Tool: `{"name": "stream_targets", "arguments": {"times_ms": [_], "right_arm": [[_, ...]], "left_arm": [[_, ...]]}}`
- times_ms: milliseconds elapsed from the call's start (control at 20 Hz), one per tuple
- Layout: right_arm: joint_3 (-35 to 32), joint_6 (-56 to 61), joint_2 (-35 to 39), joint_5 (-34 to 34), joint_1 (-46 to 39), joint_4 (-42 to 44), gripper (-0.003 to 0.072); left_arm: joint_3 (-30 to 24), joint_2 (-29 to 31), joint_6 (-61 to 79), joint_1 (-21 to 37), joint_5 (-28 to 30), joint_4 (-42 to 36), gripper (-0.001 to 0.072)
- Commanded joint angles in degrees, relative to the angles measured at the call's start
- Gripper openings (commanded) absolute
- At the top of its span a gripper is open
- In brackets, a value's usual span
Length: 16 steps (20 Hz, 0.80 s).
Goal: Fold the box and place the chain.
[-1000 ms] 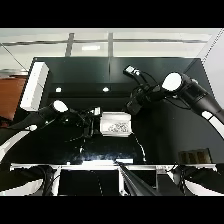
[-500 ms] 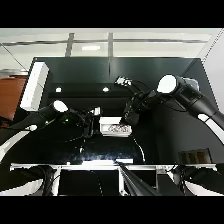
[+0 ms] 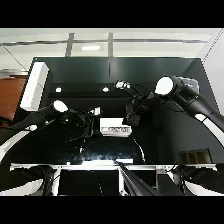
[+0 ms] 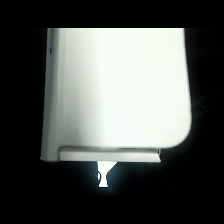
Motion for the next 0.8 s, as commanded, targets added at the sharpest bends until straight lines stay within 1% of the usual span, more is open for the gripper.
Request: {"name": "stream_targets", "arguments": {"times_ms": [0, 450, 500, 550, 700, 750], "right_arm": [[0.0, 0.1, -0.1, 0.3, 0.1, 0.5, 0.0375], [0.0, 1.5, 0.0, 1.5, 0.1, 1.5, 0.0374], [0.0, 3.0, 0.1, 1.6, 0.1, 1.5, 0.0328], [0.0, 3.7, 0.1, 1.8, 0.1, 1.5, 0.0311], [0.0, 3.7, 0.1, 2.3, 0.8, 0.7, 0.0305], [0.0, 3.7, 0.1, 2.5, 1.6, -0.1, 0.0279]], "left_arm": [[0.0, 0.0, 0.0, 0.0, 0.0, 0.0, 0.0413], [0.0, 0.0, 0.0, 0.0, 0.0, 0.0, 0.0413], [0.0, 0.0, 0.0, 0.0, 0.0, 0.0, 0.0413], [0.0, 0.0, 0.0, 0.0, 0.0, 0.0, 0.0413], [0.0, 0.0, 0.0, 0.0, 0.0, 0.0, 0.0413], [0.0, 0.0, 0.0, 0.0, 0.0, 0.0, 0.0413]]}}
